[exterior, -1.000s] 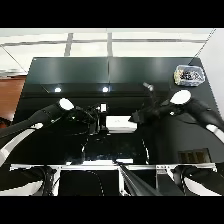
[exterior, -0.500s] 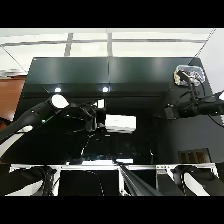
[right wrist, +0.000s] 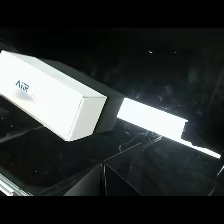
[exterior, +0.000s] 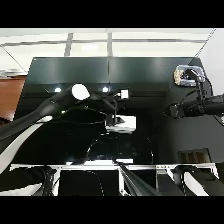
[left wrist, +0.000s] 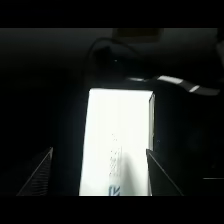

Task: Fold the box and place the chain.

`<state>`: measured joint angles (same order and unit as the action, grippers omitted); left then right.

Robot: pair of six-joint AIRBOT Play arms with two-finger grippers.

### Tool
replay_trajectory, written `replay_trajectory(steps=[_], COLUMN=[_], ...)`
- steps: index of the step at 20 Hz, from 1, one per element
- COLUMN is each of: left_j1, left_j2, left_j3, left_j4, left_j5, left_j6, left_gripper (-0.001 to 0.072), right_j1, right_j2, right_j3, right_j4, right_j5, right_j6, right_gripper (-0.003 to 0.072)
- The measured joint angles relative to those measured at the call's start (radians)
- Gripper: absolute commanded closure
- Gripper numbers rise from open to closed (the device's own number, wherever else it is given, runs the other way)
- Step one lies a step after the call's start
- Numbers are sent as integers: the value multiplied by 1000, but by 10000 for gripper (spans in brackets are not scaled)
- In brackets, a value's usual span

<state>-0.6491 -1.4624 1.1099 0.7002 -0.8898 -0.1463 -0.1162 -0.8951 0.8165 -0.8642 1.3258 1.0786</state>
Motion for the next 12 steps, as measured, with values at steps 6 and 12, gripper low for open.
replay_trajectory(steps=[6, 12], left_j1=[-21, -23], left_j2=[-122, -149], left_j3=[98, 113], left_j4=[65, 99], left_j5=[-79, -120], left_j6=[-106, -142], left_gripper=[-1, -2], right_j1=[-2, -2], right_j2=[0, 0], right_j3=[0, 0], right_j4=[-1, -1], right_j5=[-5, -34], right_j6=[-11, -16], right_gripper=[669, 669])
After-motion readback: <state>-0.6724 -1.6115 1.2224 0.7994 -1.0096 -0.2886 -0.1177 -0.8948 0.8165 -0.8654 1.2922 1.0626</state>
